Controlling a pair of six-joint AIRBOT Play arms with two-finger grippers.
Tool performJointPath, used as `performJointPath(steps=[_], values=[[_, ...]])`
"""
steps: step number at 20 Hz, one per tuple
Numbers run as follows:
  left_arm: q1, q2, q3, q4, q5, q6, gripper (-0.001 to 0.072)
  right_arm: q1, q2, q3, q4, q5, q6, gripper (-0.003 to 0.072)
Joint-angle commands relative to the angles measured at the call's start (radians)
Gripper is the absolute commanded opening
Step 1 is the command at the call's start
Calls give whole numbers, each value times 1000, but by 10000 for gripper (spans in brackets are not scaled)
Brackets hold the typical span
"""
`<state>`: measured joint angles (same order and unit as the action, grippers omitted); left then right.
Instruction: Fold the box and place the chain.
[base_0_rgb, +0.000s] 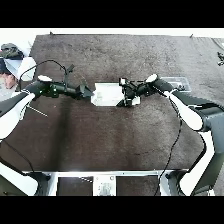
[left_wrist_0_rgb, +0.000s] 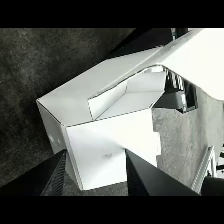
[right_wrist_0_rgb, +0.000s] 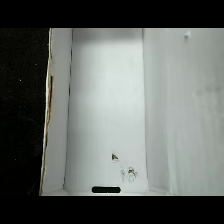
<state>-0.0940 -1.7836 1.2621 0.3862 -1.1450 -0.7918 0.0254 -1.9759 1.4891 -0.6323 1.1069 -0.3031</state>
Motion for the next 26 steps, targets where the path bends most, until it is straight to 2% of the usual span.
performJointPath(steps=[1, 4, 7, 12, 20, 26], values=[[-16, 6, 1, 15, 11, -22, 393, 0, 1, 1, 0, 0, 0, 323], [-51, 48, 8, 91, 67, -93, 394, 0, 1, 0, 0, 0, 1, 323], [-82, 48, 50, 193, 76, -208, 394, 0, 1, 0, 0, 0, 0, 323], [-163, 48, 135, 424, 115, -441, 394, 0, 1, 0, 0, 0, 1, 323], [-230, 46, 149, 477, 193, -557, 394, 0, 1, 0, 0, 0, 0, 323], [-274, 43, 149, 597, 235, -715, 394, 0, 1, 0, 0, 0, 0, 323]])
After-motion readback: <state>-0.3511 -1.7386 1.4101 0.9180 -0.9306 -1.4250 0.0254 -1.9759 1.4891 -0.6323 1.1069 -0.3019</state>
